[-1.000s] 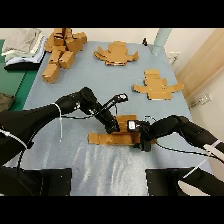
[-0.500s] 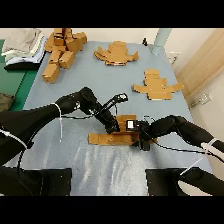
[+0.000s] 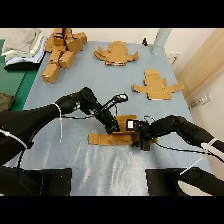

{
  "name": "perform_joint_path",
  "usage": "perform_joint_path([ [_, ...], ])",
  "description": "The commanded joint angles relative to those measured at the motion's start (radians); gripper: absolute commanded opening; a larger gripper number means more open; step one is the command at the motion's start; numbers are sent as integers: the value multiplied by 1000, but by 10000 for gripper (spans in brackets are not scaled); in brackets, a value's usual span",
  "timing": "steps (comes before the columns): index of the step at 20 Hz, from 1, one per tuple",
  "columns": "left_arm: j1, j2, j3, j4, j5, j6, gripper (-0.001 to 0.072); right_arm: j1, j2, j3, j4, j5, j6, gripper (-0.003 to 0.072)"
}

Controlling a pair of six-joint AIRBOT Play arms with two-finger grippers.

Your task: Fold the box.

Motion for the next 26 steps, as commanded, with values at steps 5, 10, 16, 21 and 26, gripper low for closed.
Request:
perform_joint_path([
  [5,0,-1,1,-1,9,1,13,0,1,0,1,2,6,484],
  [10,0,-1,1,-5,13,-5,13,0,1,0,1,2,6,485],
  [16,0,0,2,-16,53,-44,17,0,1,0,1,-2,6,485],
  [21,4,0,16,-14,61,-45,530,0,1,0,1,-6,6,485],
  [26,81,32,20,68,2,-166,671,0,1,0,1,-6,6,484],
])
